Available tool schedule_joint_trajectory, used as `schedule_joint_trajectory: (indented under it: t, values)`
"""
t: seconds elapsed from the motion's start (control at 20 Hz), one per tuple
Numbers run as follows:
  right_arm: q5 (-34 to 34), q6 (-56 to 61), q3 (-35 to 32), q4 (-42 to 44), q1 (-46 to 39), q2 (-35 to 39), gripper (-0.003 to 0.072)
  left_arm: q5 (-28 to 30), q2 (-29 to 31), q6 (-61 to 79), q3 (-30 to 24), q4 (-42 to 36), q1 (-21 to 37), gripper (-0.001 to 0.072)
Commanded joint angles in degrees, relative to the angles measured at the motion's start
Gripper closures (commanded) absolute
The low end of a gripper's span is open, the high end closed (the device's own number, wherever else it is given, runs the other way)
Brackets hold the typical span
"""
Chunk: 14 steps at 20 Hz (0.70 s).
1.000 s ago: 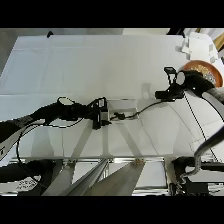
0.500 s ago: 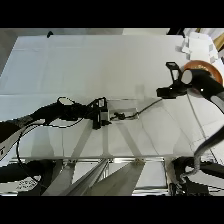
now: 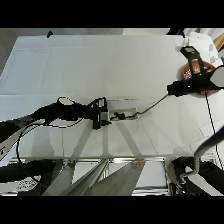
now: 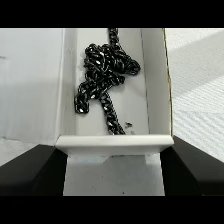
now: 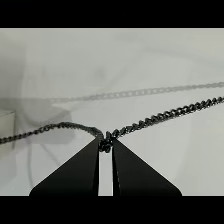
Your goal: Fold the box and place the chain.
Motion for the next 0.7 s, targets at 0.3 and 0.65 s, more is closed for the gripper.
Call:
schedule_joint_trajectory:
  t: [0.3,0.65]
  values:
    - [7.6,-4.9,0.0,11.2,0.0,12.7,0.0668,0.0,0.0,0.0,0.0,0.0,0.0,0.0573]
    - [8.1,-8.7,0.0,23.8,0.0,15.2,0.0668,0.0,0.0,0.0,0.0,0.0,0.0,0.0573]
